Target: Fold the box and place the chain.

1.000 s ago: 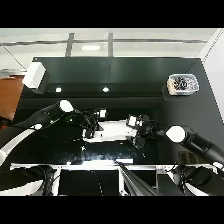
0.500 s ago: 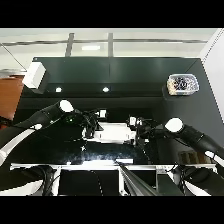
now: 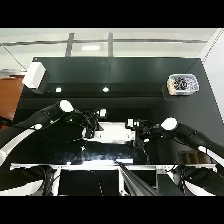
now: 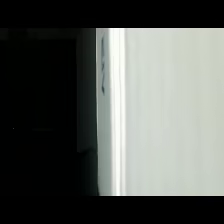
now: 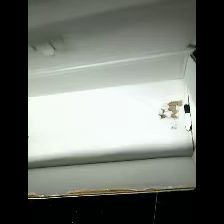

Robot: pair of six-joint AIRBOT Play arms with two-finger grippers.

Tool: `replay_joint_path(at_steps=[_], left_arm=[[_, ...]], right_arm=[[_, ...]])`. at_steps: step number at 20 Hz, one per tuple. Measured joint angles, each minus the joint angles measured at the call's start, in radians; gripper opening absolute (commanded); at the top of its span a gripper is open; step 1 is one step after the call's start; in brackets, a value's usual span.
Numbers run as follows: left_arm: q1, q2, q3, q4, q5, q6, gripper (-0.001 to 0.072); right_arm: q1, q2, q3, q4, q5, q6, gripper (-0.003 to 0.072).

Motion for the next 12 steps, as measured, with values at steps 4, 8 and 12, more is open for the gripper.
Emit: replay_joint_path(at_steps=[4,8,12], left_arm=[[0.000,0.000,0.000,0.000,0.001,-0.002,0.0026],[0.000,0.000,0.000,0.000,0.003,-0.003,0.0026],[0.000,0.000,0.000,0.000,0.003,-0.003,0.0026]], right_arm=[[0.000,-0.005,0.000,0.001,-0.002,-0.005,0.0589],[0.017,-0.006,0.000,-0.010,-0.011,-0.004,0.0590],[0.038,-0.008,0.001,-0.029,-0.036,0.021,0.0590]])
